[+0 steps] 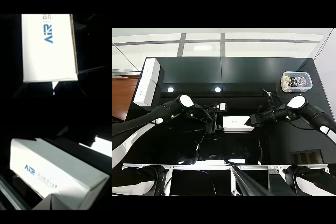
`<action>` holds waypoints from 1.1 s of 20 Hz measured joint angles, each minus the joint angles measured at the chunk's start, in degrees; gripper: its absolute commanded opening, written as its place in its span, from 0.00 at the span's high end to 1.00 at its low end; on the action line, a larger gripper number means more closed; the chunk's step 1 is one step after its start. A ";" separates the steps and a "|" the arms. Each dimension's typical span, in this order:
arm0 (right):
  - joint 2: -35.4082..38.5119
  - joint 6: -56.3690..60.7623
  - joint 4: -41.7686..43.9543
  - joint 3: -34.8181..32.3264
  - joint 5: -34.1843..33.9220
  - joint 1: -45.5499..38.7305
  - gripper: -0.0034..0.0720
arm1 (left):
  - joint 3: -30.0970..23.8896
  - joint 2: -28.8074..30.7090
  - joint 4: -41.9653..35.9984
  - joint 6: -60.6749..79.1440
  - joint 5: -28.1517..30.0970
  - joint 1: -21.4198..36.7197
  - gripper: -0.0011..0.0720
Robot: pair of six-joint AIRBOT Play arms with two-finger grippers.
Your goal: Fold the box and place the chain.
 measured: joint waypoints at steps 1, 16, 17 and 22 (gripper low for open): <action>1.16 -0.04 -1.18 1.44 0.83 -0.92 0.94 | 0.00 0.00 0.42 0.04 -0.15 0.02 0.43; 19.69 -0.31 -3.30 9.55 12.04 -28.48 0.93 | 1.44 8.96 6.82 -12.85 -2.40 -0.92 0.01; 19.82 -0.31 -3.43 9.55 11.82 -28.87 0.93 | 2.49 9.18 6.82 -15.08 -2.58 -1.73 0.01; 20.09 -0.31 -3.93 9.55 10.95 -29.79 0.93 | 10.82 4.02 7.26 -21.99 -1.73 -7.56 0.01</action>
